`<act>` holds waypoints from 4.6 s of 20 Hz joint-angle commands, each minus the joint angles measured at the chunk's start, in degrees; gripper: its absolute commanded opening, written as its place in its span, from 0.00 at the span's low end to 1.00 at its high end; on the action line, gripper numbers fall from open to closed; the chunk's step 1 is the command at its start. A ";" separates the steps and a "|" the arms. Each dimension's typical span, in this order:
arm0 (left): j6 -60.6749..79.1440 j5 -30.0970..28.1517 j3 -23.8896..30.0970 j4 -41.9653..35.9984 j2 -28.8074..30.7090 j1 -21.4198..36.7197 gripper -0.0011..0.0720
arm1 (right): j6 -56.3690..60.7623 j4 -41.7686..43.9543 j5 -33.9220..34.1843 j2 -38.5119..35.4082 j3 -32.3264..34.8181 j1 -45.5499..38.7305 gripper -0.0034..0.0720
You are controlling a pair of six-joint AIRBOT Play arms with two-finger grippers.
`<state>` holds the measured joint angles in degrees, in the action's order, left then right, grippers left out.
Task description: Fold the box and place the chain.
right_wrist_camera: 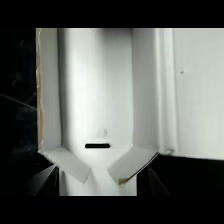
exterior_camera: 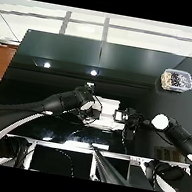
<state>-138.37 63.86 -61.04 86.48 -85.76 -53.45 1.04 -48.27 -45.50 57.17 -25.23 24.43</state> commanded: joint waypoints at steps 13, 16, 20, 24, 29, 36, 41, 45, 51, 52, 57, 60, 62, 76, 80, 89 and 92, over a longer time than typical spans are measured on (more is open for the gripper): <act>0.15 -0.39 0.00 -0.17 0.02 0.04 0.05 | 1.77 13.99 1.62 0.94 -0.04 0.90 0.23; 0.15 -0.39 0.00 -0.17 0.02 0.04 0.05 | 1.79 15.08 3.13 3.19 -0.04 3.34 0.23; 0.17 -0.39 0.02 -0.15 0.02 0.07 0.05 | 1.84 15.04 6.03 4.79 -0.04 4.13 0.23; 0.15 -0.39 0.02 -0.15 0.02 0.07 0.05 | 1.84 15.04 6.47 4.79 -0.04 4.15 0.23; 0.15 -0.39 0.02 -0.17 0.02 0.07 0.05 | 3.56 15.04 6.73 4.79 -0.04 4.15 0.47; 0.15 -0.37 0.02 -0.15 0.02 0.07 0.05 | 15.39 8.76 7.08 2.71 -0.31 3.89 0.06; 0.15 -0.35 0.02 -0.17 0.02 0.07 0.05 | 54.49 -11.52 -7.56 -6.27 -4.09 -14.51 0.06; 0.15 -0.35 0.02 -0.17 0.02 0.04 0.05 | 72.57 -6.58 -9.84 -7.10 0.20 -34.86 0.06; 0.15 -0.37 0.02 -0.17 0.02 0.15 0.05 | 66.53 4.66 -14.56 -0.61 7.58 -34.32 0.06; 0.15 -0.37 0.02 -0.17 0.02 0.24 0.05 | 64.30 6.51 -14.99 1.57 7.58 -32.70 0.06; 0.15 -0.35 0.02 -0.17 0.02 0.31 0.05 | 49.11 25.09 -19.71 9.11 7.43 -26.53 0.06; 0.15 -0.37 0.02 -0.17 0.02 0.31 0.05 | 45.59 27.93 -20.48 9.22 6.51 -23.85 0.06; 0.17 -0.35 0.02 -0.15 0.02 0.31 0.05 | 44.65 26.88 -22.88 9.20 4.13 -23.91 0.06; 0.17 -0.35 0.02 -0.15 0.02 0.31 0.05 | 67.45 13.60 -15.80 9.18 -7.80 -7.54 0.79; 0.17 -0.35 0.02 -0.15 0.02 0.31 0.05 | 91.14 -8.04 -11.67 9.18 -14.25 1.90 0.79; 0.17 -0.35 0.02 -0.15 0.02 0.31 0.05 | 111.91 -24.02 -11.15 9.25 -17.84 13.11 0.55; 0.17 -0.35 0.02 -0.15 0.02 0.31 0.05 | 118.07 -27.65 -13.46 10.78 -20.09 16.11 0.55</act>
<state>-138.19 63.51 -61.04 86.30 -85.76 -53.19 111.96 -71.40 -57.49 66.98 -43.64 37.76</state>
